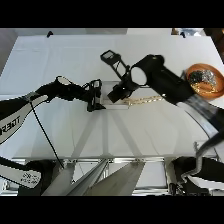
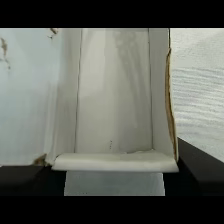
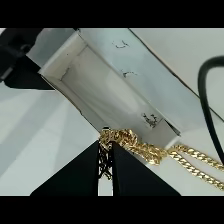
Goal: Fold the box and place the chain.
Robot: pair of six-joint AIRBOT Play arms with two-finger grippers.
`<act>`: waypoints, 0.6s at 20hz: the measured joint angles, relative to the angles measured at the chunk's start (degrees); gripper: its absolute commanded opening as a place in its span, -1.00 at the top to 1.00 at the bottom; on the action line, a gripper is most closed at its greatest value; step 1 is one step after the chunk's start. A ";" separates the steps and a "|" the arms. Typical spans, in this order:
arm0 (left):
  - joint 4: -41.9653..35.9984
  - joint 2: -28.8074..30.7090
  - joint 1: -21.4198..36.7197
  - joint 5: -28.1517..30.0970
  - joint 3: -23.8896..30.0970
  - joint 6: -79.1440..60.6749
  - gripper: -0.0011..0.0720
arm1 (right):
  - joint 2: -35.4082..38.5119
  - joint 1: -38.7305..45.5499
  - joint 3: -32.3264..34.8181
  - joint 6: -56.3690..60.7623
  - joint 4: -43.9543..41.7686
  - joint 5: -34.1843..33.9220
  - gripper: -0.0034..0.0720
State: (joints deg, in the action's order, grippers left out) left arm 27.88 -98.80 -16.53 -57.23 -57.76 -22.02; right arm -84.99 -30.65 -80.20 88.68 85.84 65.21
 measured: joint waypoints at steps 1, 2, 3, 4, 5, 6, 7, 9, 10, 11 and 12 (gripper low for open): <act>0.02 0.00 0.00 0.00 0.00 0.02 0.58 | -1.36 -0.11 0.00 0.22 0.04 -0.31 0.89; 0.00 0.00 0.00 0.00 0.00 0.02 0.58 | -2.78 -0.17 0.02 0.94 0.28 -0.57 0.89; 0.02 0.00 0.00 0.00 0.00 0.02 0.58 | -3.98 -0.22 0.04 1.64 0.57 -0.83 0.88; 0.02 0.00 0.00 0.00 0.00 0.02 0.58 | -5.09 -0.28 0.04 2.38 0.94 -1.11 0.85; 0.00 0.00 0.00 0.00 0.00 0.02 0.58 | -6.03 -0.28 0.04 2.95 1.11 -1.22 0.60; 0.02 0.00 0.00 0.00 0.00 0.02 0.58 | -6.64 -0.33 0.04 3.30 1.40 -1.25 0.19; 0.00 0.00 0.00 0.00 0.00 0.02 0.58 | -7.13 -0.33 0.04 3.54 1.57 -1.27 -0.01; 0.02 0.00 0.00 0.00 0.00 0.00 0.58 | -7.65 -0.35 0.04 3.96 1.66 -0.85 0.00; 0.00 0.00 0.00 0.00 0.00 0.02 0.58 | -7.67 -0.35 0.04 3.93 1.86 -0.26 0.00; 0.02 0.00 0.00 0.00 0.00 0.02 0.58 | -7.58 -0.35 0.04 3.91 2.05 0.42 0.00; 0.00 0.00 0.00 -0.02 0.00 0.02 0.58 | -7.08 -0.26 0.07 3.50 2.25 1.25 0.00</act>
